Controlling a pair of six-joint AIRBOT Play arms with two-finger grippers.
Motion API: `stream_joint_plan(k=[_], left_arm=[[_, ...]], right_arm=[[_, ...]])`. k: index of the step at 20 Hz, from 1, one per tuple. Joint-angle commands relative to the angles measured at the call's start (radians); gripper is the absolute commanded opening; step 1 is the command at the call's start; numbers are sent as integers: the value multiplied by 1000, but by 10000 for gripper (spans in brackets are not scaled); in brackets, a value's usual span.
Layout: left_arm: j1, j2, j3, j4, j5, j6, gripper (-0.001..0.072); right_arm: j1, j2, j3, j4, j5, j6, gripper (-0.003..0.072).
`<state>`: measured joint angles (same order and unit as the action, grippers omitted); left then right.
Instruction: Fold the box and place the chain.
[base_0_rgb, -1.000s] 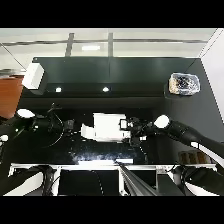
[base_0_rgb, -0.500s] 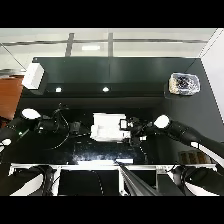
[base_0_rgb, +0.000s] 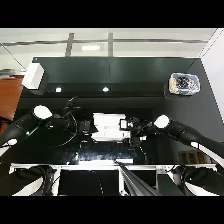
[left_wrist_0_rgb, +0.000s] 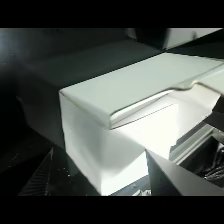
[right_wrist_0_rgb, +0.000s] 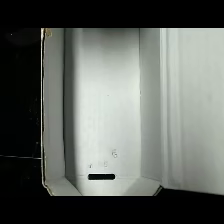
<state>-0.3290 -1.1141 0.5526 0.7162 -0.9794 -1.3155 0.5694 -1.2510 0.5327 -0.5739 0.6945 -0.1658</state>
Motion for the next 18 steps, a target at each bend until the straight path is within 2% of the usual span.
stream_joint_plan(k=[1, 8, 10, 18], left_arm=[[-72, 1, 23, 77, 61, -134, 706], [-72, 1, 23, 84, 56, -161, 699], [-81, 0, 23, 139, 69, -208, 698], [-209, 0, 29, 286, 150, -389, 698]], right_arm=[[0, -1, 1, 0, 0, 0, 201], [0, -1, 1, 0, 0, 0, 201], [0, -1, 1, 0, 0, 0, 201], [0, -1, 1, 0, 0, 0, 201]])
